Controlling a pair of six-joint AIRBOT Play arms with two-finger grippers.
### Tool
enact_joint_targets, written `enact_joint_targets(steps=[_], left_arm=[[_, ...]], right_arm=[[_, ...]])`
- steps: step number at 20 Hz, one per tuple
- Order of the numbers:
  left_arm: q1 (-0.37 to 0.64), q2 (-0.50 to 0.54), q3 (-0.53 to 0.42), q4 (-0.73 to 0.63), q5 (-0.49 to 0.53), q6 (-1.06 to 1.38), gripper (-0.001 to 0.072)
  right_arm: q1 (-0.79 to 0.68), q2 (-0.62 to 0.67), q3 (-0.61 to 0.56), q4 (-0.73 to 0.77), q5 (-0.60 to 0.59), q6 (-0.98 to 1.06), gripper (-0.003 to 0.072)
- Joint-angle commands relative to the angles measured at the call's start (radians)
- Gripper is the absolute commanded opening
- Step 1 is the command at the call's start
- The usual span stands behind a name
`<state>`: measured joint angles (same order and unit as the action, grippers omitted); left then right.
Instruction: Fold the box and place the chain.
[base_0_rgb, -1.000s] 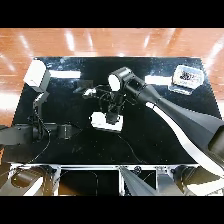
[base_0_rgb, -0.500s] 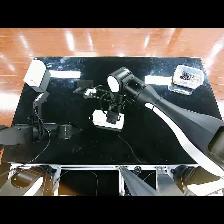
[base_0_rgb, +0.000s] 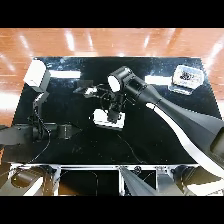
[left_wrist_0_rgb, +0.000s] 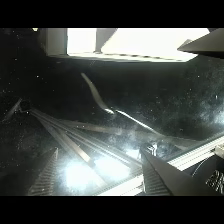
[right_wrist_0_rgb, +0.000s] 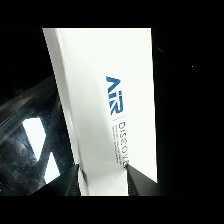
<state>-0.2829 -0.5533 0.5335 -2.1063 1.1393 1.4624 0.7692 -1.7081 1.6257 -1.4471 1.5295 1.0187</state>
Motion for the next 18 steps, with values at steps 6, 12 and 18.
enact_joint_targets(steps=[6, 12, 18], left_arm=[[0.001, 0.0, 0.0, 0.001, 0.0, 0.0, 0.0619], [0.001, 0.0, 0.0, 0.0, 0.0, 0.0, 0.0619], [0.001, 0.0, 0.0, 0.0, 0.0, 0.0, 0.0619]], right_arm=[[-0.001, 0.001, 0.001, -0.002, -0.007, -0.001, 0.0311], [-0.001, 0.0, 0.001, -0.001, -0.008, 0.0, 0.031], [0.0, -0.001, 0.0, 0.008, -0.007, 0.0, 0.0311]])
